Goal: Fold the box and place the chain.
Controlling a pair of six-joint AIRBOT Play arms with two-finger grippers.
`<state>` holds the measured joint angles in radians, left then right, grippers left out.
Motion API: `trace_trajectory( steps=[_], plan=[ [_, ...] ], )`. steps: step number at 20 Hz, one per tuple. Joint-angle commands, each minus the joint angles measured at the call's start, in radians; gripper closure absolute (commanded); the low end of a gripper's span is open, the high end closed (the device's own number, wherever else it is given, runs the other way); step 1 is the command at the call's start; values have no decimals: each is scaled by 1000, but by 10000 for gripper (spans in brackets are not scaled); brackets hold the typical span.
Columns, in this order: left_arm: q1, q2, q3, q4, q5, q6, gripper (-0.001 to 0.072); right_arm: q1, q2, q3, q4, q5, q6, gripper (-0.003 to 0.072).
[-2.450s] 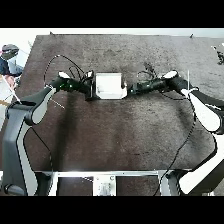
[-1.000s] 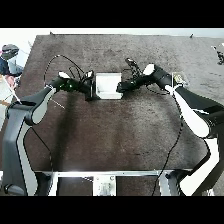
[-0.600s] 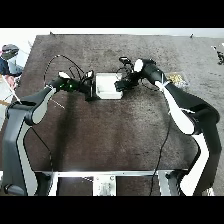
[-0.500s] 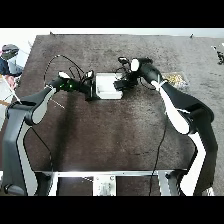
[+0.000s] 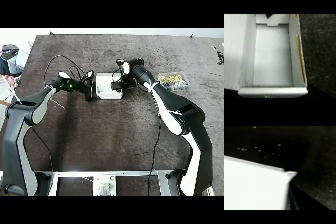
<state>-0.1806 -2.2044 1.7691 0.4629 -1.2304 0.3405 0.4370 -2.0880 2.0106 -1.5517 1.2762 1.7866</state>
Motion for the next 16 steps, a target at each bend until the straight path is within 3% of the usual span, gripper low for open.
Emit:
trace_trajectory(
  steps=[1, 16],
  plan=[
    [1, 0, 0, 0, 0, 0, 300, 5, -2, 2, -33, 11, 60, 350],
    [1, 0, 0, 0, 0, 0, 300, 20, -20, 2, -75, -4, 129, 353]
  ],
)
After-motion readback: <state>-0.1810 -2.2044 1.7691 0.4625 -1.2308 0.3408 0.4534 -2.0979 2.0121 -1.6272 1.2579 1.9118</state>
